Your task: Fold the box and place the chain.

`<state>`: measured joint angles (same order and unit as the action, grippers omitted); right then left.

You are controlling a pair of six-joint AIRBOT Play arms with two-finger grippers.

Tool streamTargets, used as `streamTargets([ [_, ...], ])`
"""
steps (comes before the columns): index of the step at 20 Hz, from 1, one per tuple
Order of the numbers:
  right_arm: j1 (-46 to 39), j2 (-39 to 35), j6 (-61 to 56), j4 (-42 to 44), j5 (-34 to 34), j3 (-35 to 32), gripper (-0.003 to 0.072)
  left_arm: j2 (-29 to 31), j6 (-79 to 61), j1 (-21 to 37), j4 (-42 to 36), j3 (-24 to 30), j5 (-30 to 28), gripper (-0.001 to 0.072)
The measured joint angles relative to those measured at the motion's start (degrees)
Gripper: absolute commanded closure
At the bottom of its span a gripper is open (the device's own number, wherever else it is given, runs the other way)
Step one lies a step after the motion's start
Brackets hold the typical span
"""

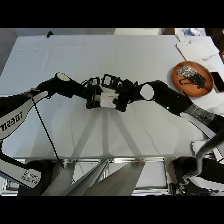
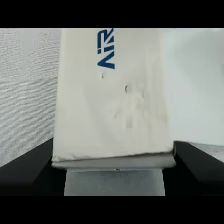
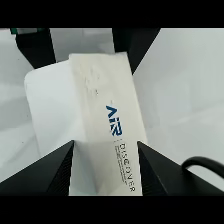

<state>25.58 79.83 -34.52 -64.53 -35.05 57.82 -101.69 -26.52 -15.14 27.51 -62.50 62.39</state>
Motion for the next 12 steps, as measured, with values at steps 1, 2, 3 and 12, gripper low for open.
streamTargets([
  [1,0.00,-0.02,-0.04,-0.02,0.31,-0.28,0.0275,0.00,0.00,0.00,-0.02,0.00,0.00,0.0488],
  [2,0.00,-0.02,-0.07,-0.04,0.72,-0.50,0.0274,0.00,0.00,0.00,-0.02,0.00,0.00,0.0488],
  [3,0.04,-0.02,-0.07,-0.04,1.05,-0.63,0.0274,0.00,0.00,0.00,-0.02,0.00,-0.04,0.0488],
  [12,2.95,-0.02,-0.02,-2.73,0.04,-0.96,0.0276,0.00,0.00,0.00,-0.02,0.00,0.00,0.0488],
])
